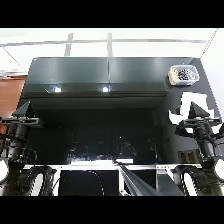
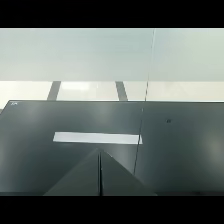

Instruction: Fold the box and place the chain.

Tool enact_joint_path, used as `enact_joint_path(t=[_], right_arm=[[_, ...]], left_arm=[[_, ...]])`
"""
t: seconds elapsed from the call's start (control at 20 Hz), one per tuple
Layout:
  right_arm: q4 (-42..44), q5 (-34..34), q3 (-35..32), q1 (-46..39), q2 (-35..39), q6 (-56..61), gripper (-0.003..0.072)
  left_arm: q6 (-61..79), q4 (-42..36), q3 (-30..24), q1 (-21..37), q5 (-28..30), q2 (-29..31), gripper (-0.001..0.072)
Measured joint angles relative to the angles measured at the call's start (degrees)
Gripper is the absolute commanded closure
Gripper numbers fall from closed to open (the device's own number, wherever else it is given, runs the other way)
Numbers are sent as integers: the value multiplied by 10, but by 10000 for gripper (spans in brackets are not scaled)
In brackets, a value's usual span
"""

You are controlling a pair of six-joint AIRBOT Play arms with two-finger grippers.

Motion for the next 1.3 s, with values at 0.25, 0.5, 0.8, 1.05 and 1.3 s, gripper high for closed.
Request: enact_joint_path(t=[0.25,0.5,0.8,1.05,1.3], right_arm=[[0,0,0,0,-1,0,675],[0,0,0,0,-1,0,675],[0,0,0,0,-1,0,675],[0,30,2,0,-1,1,675],[83,44,9,0,-1,1,675]], left_arm=[[0,0,-1,0,0,0,683],[0,0,-1,0,0,0,683],[0,0,-1,0,0,0,683],[-2,-1,-1,0,1,0,683],[-49,-26,10,0,10,0,683]])
